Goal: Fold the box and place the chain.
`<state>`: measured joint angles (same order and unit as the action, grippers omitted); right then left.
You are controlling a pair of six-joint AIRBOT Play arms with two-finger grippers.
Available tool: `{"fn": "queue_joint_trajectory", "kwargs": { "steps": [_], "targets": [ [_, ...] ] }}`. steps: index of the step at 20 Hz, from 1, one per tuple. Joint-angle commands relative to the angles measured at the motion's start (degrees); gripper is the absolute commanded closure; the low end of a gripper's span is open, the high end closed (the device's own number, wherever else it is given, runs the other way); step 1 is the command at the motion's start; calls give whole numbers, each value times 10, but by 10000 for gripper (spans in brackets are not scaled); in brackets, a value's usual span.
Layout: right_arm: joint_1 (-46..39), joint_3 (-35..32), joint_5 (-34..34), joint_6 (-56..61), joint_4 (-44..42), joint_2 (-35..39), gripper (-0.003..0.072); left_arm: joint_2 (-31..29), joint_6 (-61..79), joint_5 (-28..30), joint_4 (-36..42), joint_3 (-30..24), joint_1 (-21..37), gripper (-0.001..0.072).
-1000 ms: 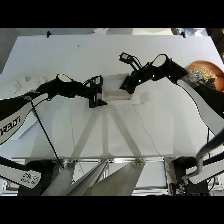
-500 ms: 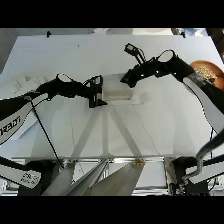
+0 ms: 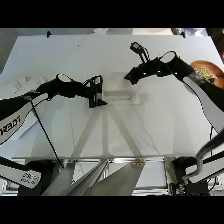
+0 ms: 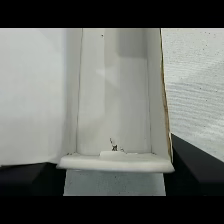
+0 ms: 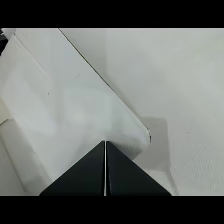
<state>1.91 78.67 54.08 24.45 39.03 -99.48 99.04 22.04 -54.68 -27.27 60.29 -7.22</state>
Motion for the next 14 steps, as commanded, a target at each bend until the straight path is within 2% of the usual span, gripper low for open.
{"fn": "queue_joint_trajectory", "kwargs": {
  "steps": [1, 3, 5, 6, 7, 8, 9, 10, 12, 13, 14],
  "targets": [
    [-9, 0, 50, -4, 3, 29, 672, 0, 0, 0, 0, 0, 0, 317],
    [-23, 0, 90, -9, 20, 59, 668, 0, 0, 0, 0, 0, 0, 317],
    [-32, 0, 134, -9, 78, 81, 666, 0, 0, 0, 0, 0, 0, 317],
    [-35, 0, 154, -9, 116, 86, 624, 0, 0, 0, 0, 0, 0, 317],
    [-35, 0, 170, -9, 152, 88, 487, 0, 0, 0, 0, 0, 0, 317],
    [-35, 0, 183, -9, 184, 88, 428, 0, 0, 0, 0, 0, 0, 317],
    [-34, 0, 188, -10, 203, 88, 415, 0, 0, 0, 0, 0, 0, 317],
    [-34, 0, 185, -24, 216, 87, 342, 0, 0, 0, 0, 0, 0, 317],
    [-34, 0, 185, -78, 217, 87, 326, 0, 0, 0, 0, 0, 0, 317],
    [-34, 0, 186, -101, 217, 85, 271, 0, 0, 0, 0, 0, 0, 317],
    [-34, -1, 186, -119, 217, 81, 247, 0, 0, 0, 0, 0, 0, 317]
  ]
}}
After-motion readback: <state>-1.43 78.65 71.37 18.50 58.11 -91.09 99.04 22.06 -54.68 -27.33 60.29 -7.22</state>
